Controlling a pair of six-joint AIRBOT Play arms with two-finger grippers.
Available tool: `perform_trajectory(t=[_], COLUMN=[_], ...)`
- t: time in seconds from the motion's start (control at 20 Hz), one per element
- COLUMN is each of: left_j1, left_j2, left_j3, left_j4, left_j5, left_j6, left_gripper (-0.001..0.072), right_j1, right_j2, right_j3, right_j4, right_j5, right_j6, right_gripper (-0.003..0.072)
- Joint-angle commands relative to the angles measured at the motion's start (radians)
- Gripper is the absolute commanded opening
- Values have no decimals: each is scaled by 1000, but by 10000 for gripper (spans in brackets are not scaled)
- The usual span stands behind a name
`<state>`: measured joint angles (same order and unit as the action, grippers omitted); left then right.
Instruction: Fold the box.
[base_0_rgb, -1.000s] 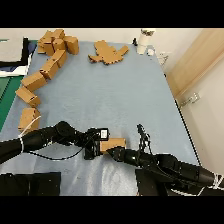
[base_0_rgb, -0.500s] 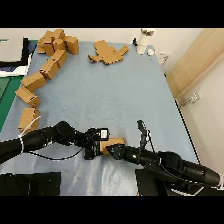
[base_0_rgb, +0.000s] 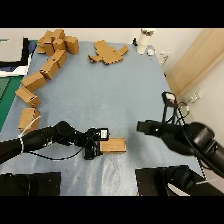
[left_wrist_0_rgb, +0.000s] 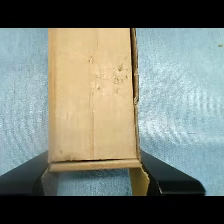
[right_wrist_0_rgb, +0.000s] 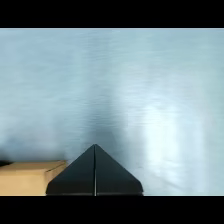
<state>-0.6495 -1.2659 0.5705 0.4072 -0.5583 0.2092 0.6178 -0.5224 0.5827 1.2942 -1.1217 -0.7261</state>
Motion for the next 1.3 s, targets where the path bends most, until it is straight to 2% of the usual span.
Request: perform_trajectory(t=[0.0, 0.25, 0.4, 0.65, 0.85, 0.95, 1.1, 1.25], left_j1=[1, 1, 1, 1, 6, 21, 80, 193], left_j2=[0, 0, 0, 0, 13, 37, 79, 87], left_j3=[0, 0, 1, 1, 10, 19, 34, 47], left_j4=[0, 0, 0, -4, -9, -6, -1, 2], left_j5=[1, 1, 18, 17, 20, 42, 136, 266], left_j6=[0, 0, 1, 0, -21, -132, -337, -446], left_gripper=[477, 476, 476, 476, 476, 477, 477, 477], right_j1=[-150, -196, -196, -196, -196, -196, -196, -196], right_j2=[-120, -373, -467, -484, -488, -488, -488, -488], right_j3=[79, 103, 142, 148, 148, 148, 148, 148], right_j4=[-5, 100, 165, 195, 195, 194, 187, 183], right_j5=[-206, -196, -162, -38, -29, -30, -29, -19], right_j6=[-123, -176, -177, -172, -165, -165, -165, -165], right_gripper=[4, 3, 3, 4, 4, 4, 4, 4])
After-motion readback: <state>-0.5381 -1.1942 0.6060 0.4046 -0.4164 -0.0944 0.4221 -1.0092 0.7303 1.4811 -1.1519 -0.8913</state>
